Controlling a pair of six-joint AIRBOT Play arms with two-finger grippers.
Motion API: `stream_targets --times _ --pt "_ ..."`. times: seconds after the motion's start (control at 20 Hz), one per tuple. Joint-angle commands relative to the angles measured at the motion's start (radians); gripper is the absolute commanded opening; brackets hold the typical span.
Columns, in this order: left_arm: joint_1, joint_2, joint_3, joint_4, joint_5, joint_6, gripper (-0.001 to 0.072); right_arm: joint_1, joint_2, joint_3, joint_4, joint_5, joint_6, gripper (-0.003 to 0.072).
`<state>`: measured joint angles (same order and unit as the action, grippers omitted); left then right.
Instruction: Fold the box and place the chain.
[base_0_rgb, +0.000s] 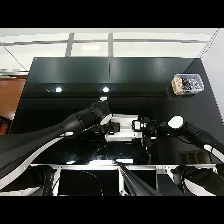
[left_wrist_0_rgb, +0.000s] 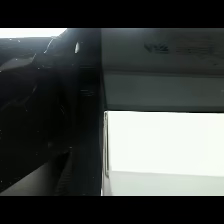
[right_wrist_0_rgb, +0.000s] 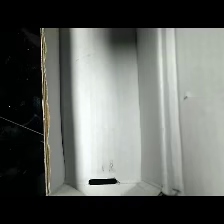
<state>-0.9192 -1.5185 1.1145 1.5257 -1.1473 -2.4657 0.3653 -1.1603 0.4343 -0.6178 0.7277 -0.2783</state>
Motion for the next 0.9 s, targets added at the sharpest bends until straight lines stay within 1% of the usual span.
stream_targets --times 0.0,0.05,0.15,0.2,0.65,0.8,0.85 --pt "-0.003 -0.017 0.001 -0.018 -0.006 -0.012 0.0357 0.0 0.0 0.0 0.0 0.0 0.0 0.0442" --pt "-0.003 -0.021 0.001 -0.024 -0.005 -0.012 0.0328 0.0 0.0 0.0 0.0 0.0 0.0 0.0443" --pt "-0.003 -0.025 0.001 -0.024 -0.004 -0.005 0.006 0.0 0.0 0.0 0.0 0.0 0.0 0.0443" --pt "-0.003 -0.025 0.001 -0.024 0.0 0.002 0.0026 0.0 0.0 0.0 0.0 0.0 0.0 0.0443" --pt "-0.003 -0.025 0.001 -0.024 0.002 0.002 0.0026 0.0 0.0 0.0 0.0 0.001 0.0 0.0443" --pt "-0.003 -0.025 0.001 -0.024 0.001 0.005 0.0026 0.0 0.0 0.0 -0.007 0.0 0.04 0.0445" --pt "-0.003 -0.025 0.001 -0.023 -0.002 0.005 0.0026 0.0 0.0 0.0 -0.019 0.001 0.063 0.0495"
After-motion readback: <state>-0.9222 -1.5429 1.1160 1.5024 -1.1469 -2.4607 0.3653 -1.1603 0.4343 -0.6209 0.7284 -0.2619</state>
